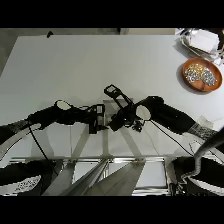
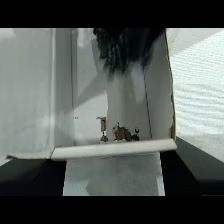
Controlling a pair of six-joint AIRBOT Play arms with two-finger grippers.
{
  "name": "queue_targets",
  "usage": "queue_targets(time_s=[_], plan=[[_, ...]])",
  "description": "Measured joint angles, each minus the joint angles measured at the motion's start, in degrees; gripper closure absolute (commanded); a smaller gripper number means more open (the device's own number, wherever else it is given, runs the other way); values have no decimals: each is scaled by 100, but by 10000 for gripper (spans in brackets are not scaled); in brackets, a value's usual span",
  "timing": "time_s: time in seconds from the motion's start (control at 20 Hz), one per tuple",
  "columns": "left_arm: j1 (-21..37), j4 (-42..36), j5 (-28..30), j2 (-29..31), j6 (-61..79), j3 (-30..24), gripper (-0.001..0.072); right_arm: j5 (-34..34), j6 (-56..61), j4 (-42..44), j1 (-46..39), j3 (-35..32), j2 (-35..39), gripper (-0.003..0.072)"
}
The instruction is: Fold the box and place the chain.
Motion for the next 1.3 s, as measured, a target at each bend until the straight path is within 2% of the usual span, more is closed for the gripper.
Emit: queue_targets(time_s=[0.15, 0.3, 0.6, 0.75, 0.85, 0.95, 1.0, 1.3], plan=[[0, -2, 2, 0, 0, 0, 499, 11, 2, -4, 0, 42, 122, 483], [0, -2, 2, 0, -2, 0, 499, 385, 2, -302, -52, 157, 492, 483], [0, -2, 2, 0, 0, 0, 499, 2365, -48, -1432, -811, 125, 1370, 484], [0, -2, 2, 0, 0, 0, 499, 2732, -356, -1556, -1104, -254, 1641, 483], [0, 0, 2, 0, -2, 0, 499, 2612, -610, -1504, -1191, -619, 1727, 464], [0, -2, 2, 0, -2, 0, 499, 2227, -872, -1403, -1237, -1008, 1768, 253], [0, -2, 2, 0, 0, 0, 499, 1958, -1016, -1362, -1252, -1196, 1773, 222], [0, -2, 2, 0, 0, 0, 499, 544, -2031, -1196, -1285, -1917, 1558, 224]])
